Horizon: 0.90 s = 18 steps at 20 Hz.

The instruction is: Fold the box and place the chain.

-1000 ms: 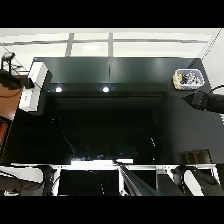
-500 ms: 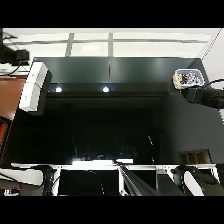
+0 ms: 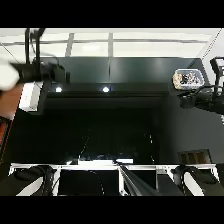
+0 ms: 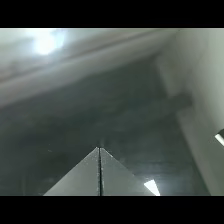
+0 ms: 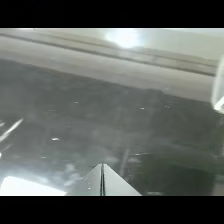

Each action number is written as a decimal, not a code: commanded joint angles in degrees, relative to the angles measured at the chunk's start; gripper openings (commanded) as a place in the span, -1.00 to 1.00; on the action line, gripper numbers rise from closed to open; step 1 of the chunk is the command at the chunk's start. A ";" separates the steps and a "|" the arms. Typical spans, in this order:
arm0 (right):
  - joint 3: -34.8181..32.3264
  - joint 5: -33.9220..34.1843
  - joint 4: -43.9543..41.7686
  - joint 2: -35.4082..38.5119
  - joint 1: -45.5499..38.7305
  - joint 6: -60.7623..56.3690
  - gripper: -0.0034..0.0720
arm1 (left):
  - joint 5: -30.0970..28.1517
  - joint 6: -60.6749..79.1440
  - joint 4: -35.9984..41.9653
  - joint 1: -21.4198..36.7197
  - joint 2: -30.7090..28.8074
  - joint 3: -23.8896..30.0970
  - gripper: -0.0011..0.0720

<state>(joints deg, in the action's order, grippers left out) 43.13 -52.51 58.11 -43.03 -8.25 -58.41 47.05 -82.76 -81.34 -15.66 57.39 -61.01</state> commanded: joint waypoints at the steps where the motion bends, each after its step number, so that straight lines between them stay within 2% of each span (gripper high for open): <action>1: -4.39 9.79 2.01 -0.04 0.17 0.35 -0.87 | -16.85 -0.24 1.60 -2.40 -13.60 21.86 -0.90; 3: -4.52 9.16 1.14 -0.04 0.17 0.35 -0.87 | -18.95 -0.24 2.32 -1.57 -17.59 26.58 -0.90; 4: -4.52 9.25 0.85 -0.04 0.17 0.33 -0.87 | -18.75 -0.20 2.36 -1.14 -18.56 27.08 -0.90; 18: -4.52 9.22 0.85 -0.04 0.17 0.35 -0.87 | -18.78 -0.17 2.36 -0.63 -19.10 27.08 -0.90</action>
<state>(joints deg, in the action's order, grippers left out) 38.63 -43.35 58.96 -43.05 -8.12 -58.06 28.42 -82.96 -79.00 -16.34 38.37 -34.02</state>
